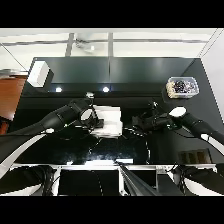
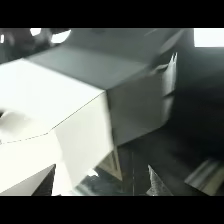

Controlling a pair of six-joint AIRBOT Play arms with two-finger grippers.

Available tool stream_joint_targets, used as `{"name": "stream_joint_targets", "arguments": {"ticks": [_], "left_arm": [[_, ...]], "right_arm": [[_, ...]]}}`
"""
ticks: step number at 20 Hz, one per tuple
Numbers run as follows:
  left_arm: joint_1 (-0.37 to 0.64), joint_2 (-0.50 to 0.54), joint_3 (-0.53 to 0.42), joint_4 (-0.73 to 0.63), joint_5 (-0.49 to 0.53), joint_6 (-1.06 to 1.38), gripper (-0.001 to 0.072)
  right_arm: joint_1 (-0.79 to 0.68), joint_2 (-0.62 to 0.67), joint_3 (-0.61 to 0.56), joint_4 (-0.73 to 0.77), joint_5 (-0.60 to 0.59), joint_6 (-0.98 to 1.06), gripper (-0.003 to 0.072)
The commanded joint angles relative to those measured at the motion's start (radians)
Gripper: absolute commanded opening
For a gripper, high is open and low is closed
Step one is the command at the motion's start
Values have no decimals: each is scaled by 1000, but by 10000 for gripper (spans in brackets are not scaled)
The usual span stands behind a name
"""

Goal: Fold the box and place the chain.

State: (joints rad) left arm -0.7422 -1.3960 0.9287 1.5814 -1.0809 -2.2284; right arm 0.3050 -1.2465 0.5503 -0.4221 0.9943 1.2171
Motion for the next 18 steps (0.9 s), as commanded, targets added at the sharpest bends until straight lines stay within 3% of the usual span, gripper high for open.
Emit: {"name": "stream_joint_targets", "arguments": {"ticks": [1, 2, 4, 7, 12, 13, 18], "left_arm": [[0, -1, -1, 0, -2, 1, 34], [1, -1, -1, 0, -2, 1, 34], [1, -1, -1, 0, -2, 1, 34], [0, 0, -1, 0, -2, 1, 34], [0, 0, -1, 0, -2, 1, 33], [0, 0, -1, 0, -2, 1, 34], [0, 0, -1, 0, -2, 1, 33]], "right_arm": [[51, -2, 53, 6, 21, -5, 682], [70, -2, 71, 6, 7, 6, 672], [100, -2, 102, 6, -25, 39, 469], [138, -2, 129, -36, -55, 125, 466], [249, -2, 197, -315, -121, 363, 465], [273, -2, 214, -343, -134, 380, 348], [346, -2, 272, -502, -151, 537, 333]]}}
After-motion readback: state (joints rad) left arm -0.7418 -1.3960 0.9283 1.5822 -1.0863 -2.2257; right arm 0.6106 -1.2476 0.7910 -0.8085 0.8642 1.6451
